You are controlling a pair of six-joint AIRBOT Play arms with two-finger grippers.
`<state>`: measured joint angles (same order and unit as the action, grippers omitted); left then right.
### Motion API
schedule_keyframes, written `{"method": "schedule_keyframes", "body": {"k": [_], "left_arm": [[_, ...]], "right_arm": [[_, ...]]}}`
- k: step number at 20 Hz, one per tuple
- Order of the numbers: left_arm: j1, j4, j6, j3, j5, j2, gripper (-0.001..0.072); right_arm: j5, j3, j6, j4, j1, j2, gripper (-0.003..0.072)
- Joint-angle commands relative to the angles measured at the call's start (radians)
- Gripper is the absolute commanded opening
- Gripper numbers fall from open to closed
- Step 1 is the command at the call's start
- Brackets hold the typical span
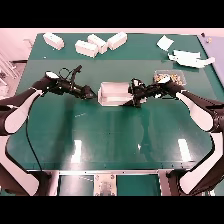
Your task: Fold the box and place the chain.
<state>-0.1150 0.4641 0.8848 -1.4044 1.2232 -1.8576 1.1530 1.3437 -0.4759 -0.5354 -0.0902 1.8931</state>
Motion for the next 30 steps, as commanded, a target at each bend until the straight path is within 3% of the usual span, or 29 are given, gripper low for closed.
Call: {"method": "schedule_keyframes", "body": {"k": [1,7,9,30], "left_arm": [[0.000,-0.010,-0.003,-0.006,0.016,0.001,0.0210],[0.000,0.003,-0.004,-0.006,0.013,0.020,0.0212],[0.000,0.010,-0.004,-0.006,0.007,0.020,0.0259],[-0.077,0.008,0.032,-0.006,-0.067,0.025,0.0260]], "right_arm": [[0.000,0.000,0.000,0.000,0.000,0.000,0.0575],[0.000,0.000,0.000,0.000,0.000,0.000,0.0575],[0.000,0.000,0.000,0.000,0.000,0.000,0.0575],[0.000,0.000,0.000,0.000,0.000,0.000,0.0575]]}}
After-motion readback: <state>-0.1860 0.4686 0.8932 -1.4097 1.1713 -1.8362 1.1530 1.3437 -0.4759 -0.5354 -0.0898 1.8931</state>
